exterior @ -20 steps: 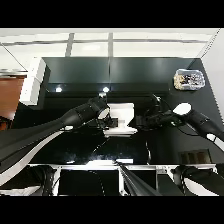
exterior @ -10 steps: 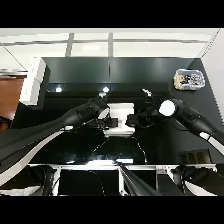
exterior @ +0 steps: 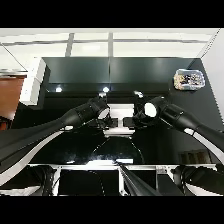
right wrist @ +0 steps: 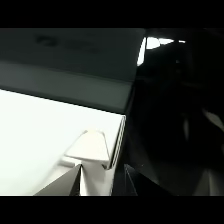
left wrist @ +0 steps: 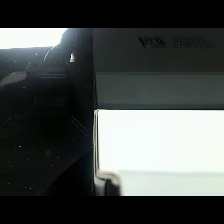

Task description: Fold the box and place the chain.

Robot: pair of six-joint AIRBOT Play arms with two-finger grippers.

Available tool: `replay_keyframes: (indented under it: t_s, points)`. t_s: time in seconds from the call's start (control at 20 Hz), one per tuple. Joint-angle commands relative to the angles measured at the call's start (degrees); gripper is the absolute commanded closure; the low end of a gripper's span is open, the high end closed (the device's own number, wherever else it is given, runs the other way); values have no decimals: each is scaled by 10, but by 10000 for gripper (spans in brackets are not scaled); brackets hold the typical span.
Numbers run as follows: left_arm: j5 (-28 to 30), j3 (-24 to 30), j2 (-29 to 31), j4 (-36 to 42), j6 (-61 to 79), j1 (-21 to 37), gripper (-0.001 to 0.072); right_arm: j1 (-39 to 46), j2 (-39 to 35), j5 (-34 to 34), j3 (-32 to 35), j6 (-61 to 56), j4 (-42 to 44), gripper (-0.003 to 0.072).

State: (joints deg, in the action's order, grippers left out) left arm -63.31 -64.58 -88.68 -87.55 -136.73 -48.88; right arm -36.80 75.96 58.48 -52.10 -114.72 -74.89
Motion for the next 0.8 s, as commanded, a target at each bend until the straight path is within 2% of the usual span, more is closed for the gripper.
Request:
replay_keyframes:
  t_s: [0.0,0.2,0.3,0.5,0.6,0.75]
  points:
    - [0,0,0,0,0,0,680,-14,13,-1,-10,-45,-34,375]
    - [0,0,0,0,0,0,680,-17,40,16,-27,-69,-33,377]
    - [0,0,0,0,0,0,681,-21,53,19,-32,-81,-33,483]
    - [0,0,0,0,0,0,680,-23,57,19,-33,-100,-34,491]
    - [0,0,0,0,0,0,681,-23,57,17,-33,-102,-33,668]
    - [0,0,0,0,0,0,680,-23,57,15,-33,-103,-33,666]
